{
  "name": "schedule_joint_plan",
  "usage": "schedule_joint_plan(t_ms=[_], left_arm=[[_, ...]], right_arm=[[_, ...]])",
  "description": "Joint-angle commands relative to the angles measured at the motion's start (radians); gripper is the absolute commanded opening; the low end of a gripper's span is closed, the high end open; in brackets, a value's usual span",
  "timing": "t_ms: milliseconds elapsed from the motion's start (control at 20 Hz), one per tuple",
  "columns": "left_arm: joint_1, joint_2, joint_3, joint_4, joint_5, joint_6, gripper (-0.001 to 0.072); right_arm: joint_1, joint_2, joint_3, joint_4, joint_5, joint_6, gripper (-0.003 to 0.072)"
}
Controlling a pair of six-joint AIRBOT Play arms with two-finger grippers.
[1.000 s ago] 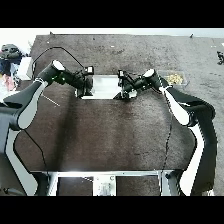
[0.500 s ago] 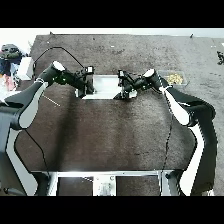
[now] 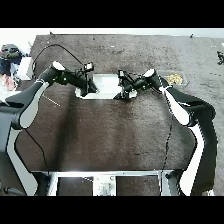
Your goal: Fold the box and place the chain.
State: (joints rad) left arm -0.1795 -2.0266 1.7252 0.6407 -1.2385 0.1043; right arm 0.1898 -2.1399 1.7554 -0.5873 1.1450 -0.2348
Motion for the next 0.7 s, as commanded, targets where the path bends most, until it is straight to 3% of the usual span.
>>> schedule_joint_plan(t_ms=[0,150,200,250,300,400,450,650], left_arm=[[0.0,-0.023,-0.002,-0.005,-0.007,0.011,0.0197],[0.0,-0.028,-0.002,-0.006,-0.007,0.046,0.0198],[0.0,-0.028,-0.002,-0.005,-0.007,0.065,0.023],[0.0,-0.028,-0.002,-0.005,-0.004,0.068,0.0492],[0.0,-0.028,-0.002,-0.006,0.006,0.06,0.0611],[0.0,-0.028,-0.002,-0.005,0.008,0.061,0.0627],[0.0,-0.028,-0.002,-0.006,0.011,0.058,0.072],[0.0,-0.028,-0.002,-0.005,0.012,0.047,0.072]], right_arm=[[0.001,0.0,0.0,0.0,0.0,0.0,0.0465],[0.001,0.0,0.0,0.0,0.0,0.0,0.0465],[0.001,0.0,0.0,0.0,0.0,0.0,0.0465],[0.001,0.0,0.0,0.0,0.0,0.0,0.0465],[0.001,0.0,0.0,0.0,0.0,0.0,0.0465],[0.001,0.0,0.0,0.0,0.0,0.0,0.0465],[0.001,0.0,0.0,0.0,0.0,0.0,0.0465],[0.001,0.0,0.0,0.0,0.0,0.0,0.0465]])
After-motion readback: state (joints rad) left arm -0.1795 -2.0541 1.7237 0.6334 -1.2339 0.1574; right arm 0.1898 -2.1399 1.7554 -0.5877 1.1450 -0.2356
